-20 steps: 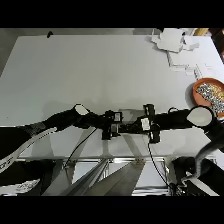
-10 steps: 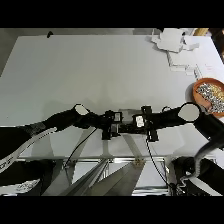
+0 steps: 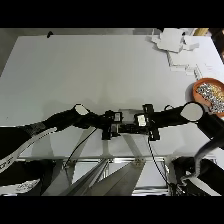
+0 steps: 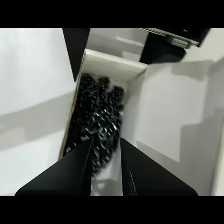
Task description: Fold the box and place the chain.
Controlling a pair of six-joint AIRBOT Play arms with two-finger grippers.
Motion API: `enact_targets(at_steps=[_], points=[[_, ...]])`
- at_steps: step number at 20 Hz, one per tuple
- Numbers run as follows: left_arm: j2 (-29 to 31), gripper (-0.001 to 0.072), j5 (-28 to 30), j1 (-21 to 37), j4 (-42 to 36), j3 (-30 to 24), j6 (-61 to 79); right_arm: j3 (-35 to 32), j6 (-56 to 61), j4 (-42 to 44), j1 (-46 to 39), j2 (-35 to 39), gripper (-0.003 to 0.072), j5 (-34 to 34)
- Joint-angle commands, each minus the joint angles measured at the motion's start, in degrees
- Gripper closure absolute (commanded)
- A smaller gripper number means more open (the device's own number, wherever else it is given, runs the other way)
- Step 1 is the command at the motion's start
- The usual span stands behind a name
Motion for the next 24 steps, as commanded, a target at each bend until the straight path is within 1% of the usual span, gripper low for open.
enact_targets(at_steps=[1, 2, 3, 5, 7, 10, 11, 12, 13, 14, 19, 24], points=[[0.04, 0.0493, 0.04, -0.02, 0.02, 0.00, 0.00, 1.11, -0.02, -1.60, -6.56, 3.78, 0.0489, 6.25], [0.04, 0.0493, 0.02, -0.02, 0.00, 0.00, 0.00, 1.11, -0.02, -1.90, -10.03, 4.59, 0.0491, 8.61], [0.07, 0.0493, 0.02, -0.02, 0.00, 0.00, 0.00, 1.09, 0.00, -3.02, -13.42, 5.05, 0.0524, 10.27], [0.04, 0.0493, 0.02, -0.02, 0.00, 0.00, 0.00, 0.70, -0.04, -3.82, -18.45, 4.85, 0.0529, 10.03], [0.04, 0.0493, 0.00, -0.02, 0.00, 0.00, 0.00, -0.48, -0.50, -4.50, -20.74, 3.93, 0.0528, 8.70], [0.07, 0.0493, 0.02, -0.02, 0.00, 0.00, 0.00, -3.52, -1.03, -5.42, -21.09, 2.21, 0.0523, 6.88], [0.04, 0.0493, 0.02, -0.02, 0.00, 0.00, 0.00, -4.44, -2.16, -5.40, -21.09, 1.42, 0.0505, 6.62], [0.04, 0.0493, 0.02, -0.02, 0.00, 0.00, 0.00, -5.31, -2.40, -5.38, -21.09, 0.76, 0.0473, 5.64], [0.04, 0.0493, 0.02, -0.02, 0.00, 0.00, 0.00, -6.10, -2.43, -5.40, -21.09, 0.31, 0.0427, 4.70], [0.04, 0.0493, 0.02, -0.02, 0.02, 0.00, 0.00, -6.75, -2.45, -5.40, -21.09, -0.09, 0.0406, 4.13], [0.04, 0.0493, 0.02, -0.02, 0.00, 0.00, 0.00, -7.45, -3.45, -5.33, -20.55, -1.09, 0.0407, 4.15], [0.07, 0.0493, 0.02, -0.02, 0.00, 0.00, 0.00, -7.56, -3.48, -5.35, -17.51, -1.09, 0.0408, 3.85]])
